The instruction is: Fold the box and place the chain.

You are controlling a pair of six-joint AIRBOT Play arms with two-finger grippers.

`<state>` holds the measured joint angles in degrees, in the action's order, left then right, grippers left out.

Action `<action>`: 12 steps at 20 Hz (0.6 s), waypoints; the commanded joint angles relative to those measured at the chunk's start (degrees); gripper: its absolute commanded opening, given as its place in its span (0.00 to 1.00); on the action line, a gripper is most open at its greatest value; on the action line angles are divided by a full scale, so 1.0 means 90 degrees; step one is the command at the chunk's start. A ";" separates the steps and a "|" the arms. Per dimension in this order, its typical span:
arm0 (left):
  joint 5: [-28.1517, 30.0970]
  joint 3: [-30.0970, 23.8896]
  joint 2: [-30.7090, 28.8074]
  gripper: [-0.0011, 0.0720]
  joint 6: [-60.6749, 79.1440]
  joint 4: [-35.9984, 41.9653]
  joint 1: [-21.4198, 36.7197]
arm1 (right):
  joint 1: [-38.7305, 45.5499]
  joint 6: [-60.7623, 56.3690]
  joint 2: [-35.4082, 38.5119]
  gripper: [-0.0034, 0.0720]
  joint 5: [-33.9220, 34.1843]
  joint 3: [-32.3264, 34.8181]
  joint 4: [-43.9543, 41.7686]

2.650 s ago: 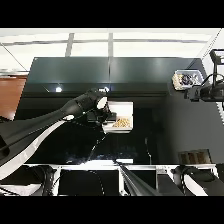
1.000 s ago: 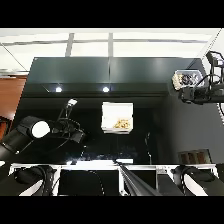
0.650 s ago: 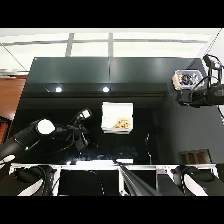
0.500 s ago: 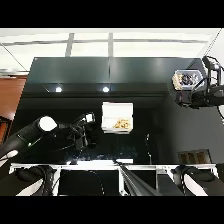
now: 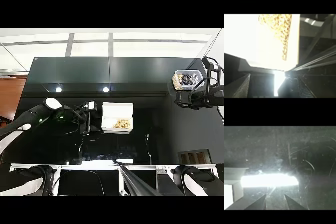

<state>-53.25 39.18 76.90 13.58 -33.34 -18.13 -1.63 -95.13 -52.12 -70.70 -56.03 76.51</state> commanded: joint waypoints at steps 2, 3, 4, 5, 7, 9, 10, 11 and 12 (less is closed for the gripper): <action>-0.0114 0.0204 0.0386 0.99 0.0430 0.0092 0.0036 | -0.0007 0.0002 0.0005 0.40 -0.0005 0.0005 -0.0005; -0.0107 0.0206 0.0403 0.99 0.0447 0.0100 0.0034 | -0.0007 0.0002 0.0005 0.40 -0.0005 0.0005 -0.0005; -0.0107 0.0206 0.0413 0.99 0.0452 0.0121 0.0034 | -0.0005 0.0002 0.0005 0.40 -0.0002 0.0005 -0.0005; -0.0097 0.0206 0.0418 0.99 0.0452 0.0134 0.0032 | -0.0005 0.0002 0.0005 0.40 0.0000 0.0005 -0.0002; -0.0085 0.0209 0.0418 0.99 0.0454 0.0279 0.0034 | -0.0005 0.0002 0.0005 0.40 0.0002 0.0005 -0.0002; -0.0051 0.0209 0.0418 0.99 0.0476 0.0367 -0.0015 | -0.0005 0.0002 0.0005 0.40 0.0005 0.0005 -0.0002; 0.0007 0.0209 0.0418 0.99 0.0474 0.0362 -0.0053 | -0.0007 0.0002 0.0005 0.40 0.0007 0.0005 -0.0002; 0.0058 0.0209 0.0418 0.99 0.0476 0.0359 -0.0092 | -0.0005 0.0002 0.0005 0.40 0.0005 0.0005 -0.0002; 0.0058 0.0209 0.0418 0.99 0.0478 0.0362 -0.0143 | -0.0005 0.0002 0.0005 0.40 0.0005 0.0005 -0.0002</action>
<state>-53.34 40.99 80.58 17.63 -30.61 -18.61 -1.63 -95.13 -52.12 -70.67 -56.01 76.49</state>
